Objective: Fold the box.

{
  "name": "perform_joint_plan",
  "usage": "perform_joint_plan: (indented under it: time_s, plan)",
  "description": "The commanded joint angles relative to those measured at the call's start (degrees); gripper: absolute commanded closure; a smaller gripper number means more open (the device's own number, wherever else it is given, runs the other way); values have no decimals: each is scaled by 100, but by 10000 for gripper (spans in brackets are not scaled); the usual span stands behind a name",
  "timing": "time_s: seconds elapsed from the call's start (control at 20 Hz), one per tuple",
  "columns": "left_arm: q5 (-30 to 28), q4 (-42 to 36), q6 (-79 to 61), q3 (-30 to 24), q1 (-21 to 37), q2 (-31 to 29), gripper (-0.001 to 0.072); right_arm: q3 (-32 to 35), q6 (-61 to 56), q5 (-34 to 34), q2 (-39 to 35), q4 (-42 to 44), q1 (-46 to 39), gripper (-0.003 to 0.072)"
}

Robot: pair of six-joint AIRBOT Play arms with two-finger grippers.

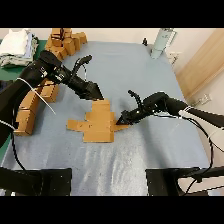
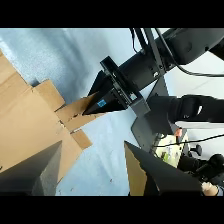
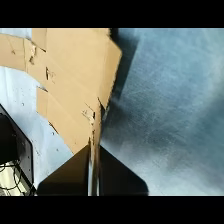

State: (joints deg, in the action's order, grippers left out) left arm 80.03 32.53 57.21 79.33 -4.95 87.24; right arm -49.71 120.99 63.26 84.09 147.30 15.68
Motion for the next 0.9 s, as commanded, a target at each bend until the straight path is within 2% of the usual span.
perform_joint_plan:
  time_s: [0.0,0.2,0.4,0.65,0.85]
  plan:
    - [-11,2,-98,0,4,2,110,-74,122,9,0,17,140,680]
    - [4,17,-455,-87,87,2,111,2,361,-81,-157,-254,214,682]
    - [-52,-7,-708,-643,503,2,111,592,498,-520,-846,-549,212,682]
    - [-623,-17,-1003,-1193,1021,13,111,1161,503,-833,-1314,-756,212,682]
    - [-743,-13,-1252,-1215,1027,398,112,1182,498,-833,-1419,-774,212,682]
